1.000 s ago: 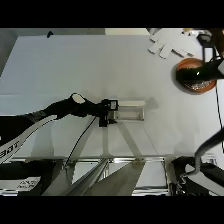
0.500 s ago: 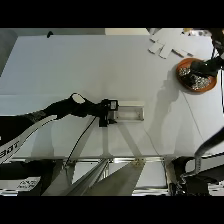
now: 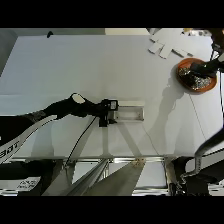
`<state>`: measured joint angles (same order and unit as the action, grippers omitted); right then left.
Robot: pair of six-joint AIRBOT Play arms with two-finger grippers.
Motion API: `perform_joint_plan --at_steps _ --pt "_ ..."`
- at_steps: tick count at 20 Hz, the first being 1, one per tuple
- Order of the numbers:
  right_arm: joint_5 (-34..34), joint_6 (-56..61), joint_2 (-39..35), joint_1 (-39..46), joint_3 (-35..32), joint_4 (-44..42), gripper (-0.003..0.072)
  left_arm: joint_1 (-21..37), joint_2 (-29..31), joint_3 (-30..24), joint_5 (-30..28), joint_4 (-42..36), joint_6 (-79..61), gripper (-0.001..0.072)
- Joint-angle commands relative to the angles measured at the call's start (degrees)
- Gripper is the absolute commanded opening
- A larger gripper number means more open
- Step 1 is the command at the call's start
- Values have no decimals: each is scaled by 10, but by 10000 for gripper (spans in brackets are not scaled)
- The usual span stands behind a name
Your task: Fold the box and place the chain.
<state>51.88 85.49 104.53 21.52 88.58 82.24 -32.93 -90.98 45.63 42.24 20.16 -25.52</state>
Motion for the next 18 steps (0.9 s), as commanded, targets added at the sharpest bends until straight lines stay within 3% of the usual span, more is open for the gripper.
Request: perform_joint_plan --at_steps 1,6,8,13,18 --pt "-11 -1 5 0 1 -1 231 0 0 0 0 0 0 274" --pt "-9 -7 20 0 1 -6 207 0 0 0 0 0 0 274" --pt "-4 -20 16 0 1 -6 13 0 0 0 0 0 0 274" --pt "24 -31 -32 0 1 -2 14 0 0 0 0 0 0 274" --pt "104 -89 -154 0 1 -14 14 0 0 0 0 0 0 274"
